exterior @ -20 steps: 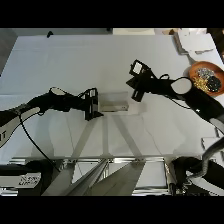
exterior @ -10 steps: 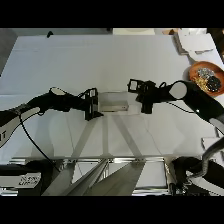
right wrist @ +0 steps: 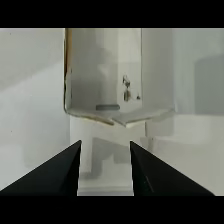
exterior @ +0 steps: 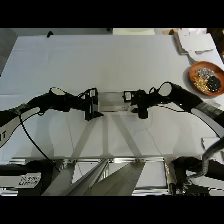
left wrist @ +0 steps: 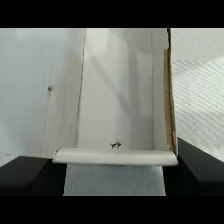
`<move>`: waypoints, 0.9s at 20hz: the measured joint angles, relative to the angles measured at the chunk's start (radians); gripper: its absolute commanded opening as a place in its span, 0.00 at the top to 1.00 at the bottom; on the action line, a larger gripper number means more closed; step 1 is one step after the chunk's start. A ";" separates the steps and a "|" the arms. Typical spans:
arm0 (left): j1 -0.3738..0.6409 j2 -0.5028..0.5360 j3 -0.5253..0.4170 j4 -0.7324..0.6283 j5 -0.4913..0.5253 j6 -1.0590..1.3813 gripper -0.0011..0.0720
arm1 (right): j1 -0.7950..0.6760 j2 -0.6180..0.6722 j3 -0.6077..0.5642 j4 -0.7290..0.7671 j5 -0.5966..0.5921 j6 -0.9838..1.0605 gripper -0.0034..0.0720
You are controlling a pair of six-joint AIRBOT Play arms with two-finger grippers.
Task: Fold the box and place the chain.
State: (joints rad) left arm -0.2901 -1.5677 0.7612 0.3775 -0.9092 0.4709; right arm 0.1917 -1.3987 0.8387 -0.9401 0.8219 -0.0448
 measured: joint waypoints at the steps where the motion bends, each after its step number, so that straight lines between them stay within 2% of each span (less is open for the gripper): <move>1: 0.000 0.000 0.000 0.000 0.000 0.000 0.55 | -0.001 -0.003 0.000 0.014 -0.008 -0.015 0.50; 4: 0.000 0.000 0.000 0.000 0.000 0.000 0.55 | -0.001 -0.010 0.000 0.056 -0.012 -0.050 0.57; 7: 0.000 0.000 0.000 0.000 0.000 0.000 0.55 | 0.000 -0.012 0.000 0.087 -0.007 -0.062 0.57; 11: 0.000 0.000 0.000 0.000 0.000 0.000 0.55 | -0.001 -0.013 0.000 0.110 -0.001 -0.069 0.71; 16: 0.000 0.000 0.000 0.000 0.000 0.000 0.55 | -0.001 -0.013 0.000 0.148 0.003 -0.072 0.76; 17: 0.000 0.000 0.000 0.000 0.000 0.000 0.55 | -0.001 -0.013 0.000 0.153 0.003 -0.073 0.82; 18: 0.000 0.000 0.000 0.000 0.000 0.000 0.55 | -0.001 -0.013 0.000 0.161 0.002 -0.073 0.82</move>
